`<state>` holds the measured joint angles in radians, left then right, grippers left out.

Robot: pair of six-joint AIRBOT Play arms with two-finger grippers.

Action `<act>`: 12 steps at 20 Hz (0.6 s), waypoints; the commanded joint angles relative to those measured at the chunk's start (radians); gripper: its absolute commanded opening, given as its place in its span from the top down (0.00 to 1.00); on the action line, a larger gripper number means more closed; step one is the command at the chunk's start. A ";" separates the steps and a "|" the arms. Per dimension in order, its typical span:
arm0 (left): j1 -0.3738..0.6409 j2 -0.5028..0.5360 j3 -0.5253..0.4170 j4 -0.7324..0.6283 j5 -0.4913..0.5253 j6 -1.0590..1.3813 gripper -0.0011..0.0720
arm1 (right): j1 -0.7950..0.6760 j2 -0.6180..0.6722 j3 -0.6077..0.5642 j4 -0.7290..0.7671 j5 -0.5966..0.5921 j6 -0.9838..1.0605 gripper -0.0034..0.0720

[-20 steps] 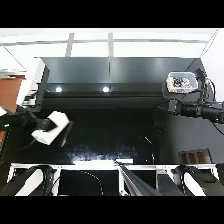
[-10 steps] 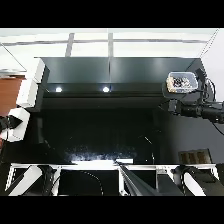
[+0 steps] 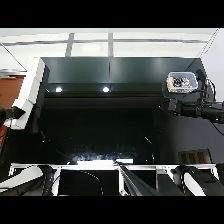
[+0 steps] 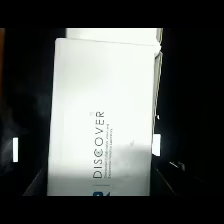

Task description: Fold the box and place the chain.

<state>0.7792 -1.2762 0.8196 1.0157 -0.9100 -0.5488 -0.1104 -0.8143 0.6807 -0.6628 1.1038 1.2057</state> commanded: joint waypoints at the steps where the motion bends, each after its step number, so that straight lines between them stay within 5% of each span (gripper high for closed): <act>1: -0.053 -0.071 0.012 -0.045 0.034 0.018 0.03 | 0.001 0.000 0.000 0.000 0.007 0.018 0.93; 5: -0.067 -0.018 0.027 -0.037 0.005 0.007 0.00 | 0.001 0.000 0.000 0.000 0.037 0.017 0.93; 12: -0.097 0.271 0.138 -0.063 -0.088 -0.188 0.01 | 0.001 0.000 0.000 0.000 0.044 -0.051 0.93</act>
